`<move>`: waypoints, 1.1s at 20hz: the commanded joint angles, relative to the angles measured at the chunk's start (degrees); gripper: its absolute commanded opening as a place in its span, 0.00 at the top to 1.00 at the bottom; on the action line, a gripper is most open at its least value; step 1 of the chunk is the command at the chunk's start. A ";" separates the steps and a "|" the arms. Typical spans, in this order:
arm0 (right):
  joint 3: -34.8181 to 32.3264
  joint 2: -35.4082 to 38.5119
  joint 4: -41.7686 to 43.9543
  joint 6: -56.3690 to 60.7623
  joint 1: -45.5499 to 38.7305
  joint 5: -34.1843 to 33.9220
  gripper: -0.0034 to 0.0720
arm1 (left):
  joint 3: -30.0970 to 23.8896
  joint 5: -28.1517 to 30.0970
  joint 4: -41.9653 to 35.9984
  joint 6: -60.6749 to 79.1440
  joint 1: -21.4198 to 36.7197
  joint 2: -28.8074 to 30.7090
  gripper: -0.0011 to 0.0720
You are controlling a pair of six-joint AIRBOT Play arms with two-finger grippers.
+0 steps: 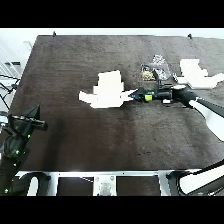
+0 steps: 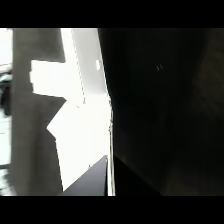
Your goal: Fold the box and place the chain.
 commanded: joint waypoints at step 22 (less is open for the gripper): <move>-0.59 0.07 -1.88 -11.19 5.95 -15.91 0.94 | 37.97 -23.78 24.96 -29.27 0.02 -39.87 0.33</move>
